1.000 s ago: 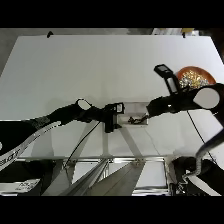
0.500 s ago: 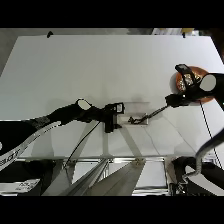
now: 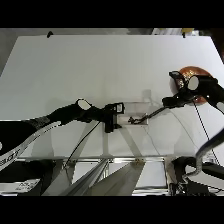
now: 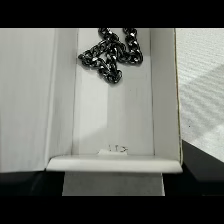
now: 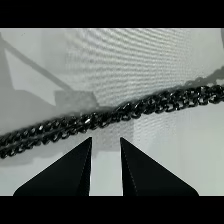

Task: Fold the box and place the chain.

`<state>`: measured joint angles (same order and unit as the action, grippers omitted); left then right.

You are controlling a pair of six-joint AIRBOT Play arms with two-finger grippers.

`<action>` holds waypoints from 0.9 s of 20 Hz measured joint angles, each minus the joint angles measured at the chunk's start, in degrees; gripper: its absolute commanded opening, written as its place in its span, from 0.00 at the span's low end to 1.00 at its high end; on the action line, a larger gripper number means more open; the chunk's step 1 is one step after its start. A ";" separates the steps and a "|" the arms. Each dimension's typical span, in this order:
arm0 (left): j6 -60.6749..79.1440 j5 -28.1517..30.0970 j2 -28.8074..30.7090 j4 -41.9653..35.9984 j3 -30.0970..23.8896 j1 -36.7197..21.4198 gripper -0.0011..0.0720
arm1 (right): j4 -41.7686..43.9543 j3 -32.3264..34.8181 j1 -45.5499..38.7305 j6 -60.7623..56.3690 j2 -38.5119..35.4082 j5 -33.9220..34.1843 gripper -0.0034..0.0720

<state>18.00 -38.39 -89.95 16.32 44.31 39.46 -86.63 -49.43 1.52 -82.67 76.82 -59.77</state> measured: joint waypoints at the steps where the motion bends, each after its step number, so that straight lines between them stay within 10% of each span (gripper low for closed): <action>1: -0.02 0.00 0.00 -0.02 0.00 0.02 0.39 | 0.00 0.00 0.00 0.00 0.63 0.59 0.32; 18: 0.00 0.00 0.00 0.00 0.00 0.02 0.39 | 0.76 0.07 -0.07 -0.02 3.02 3.61 0.07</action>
<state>18.00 -38.39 -89.95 16.32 44.31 39.48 -85.86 -49.36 1.45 -82.70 79.83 -56.16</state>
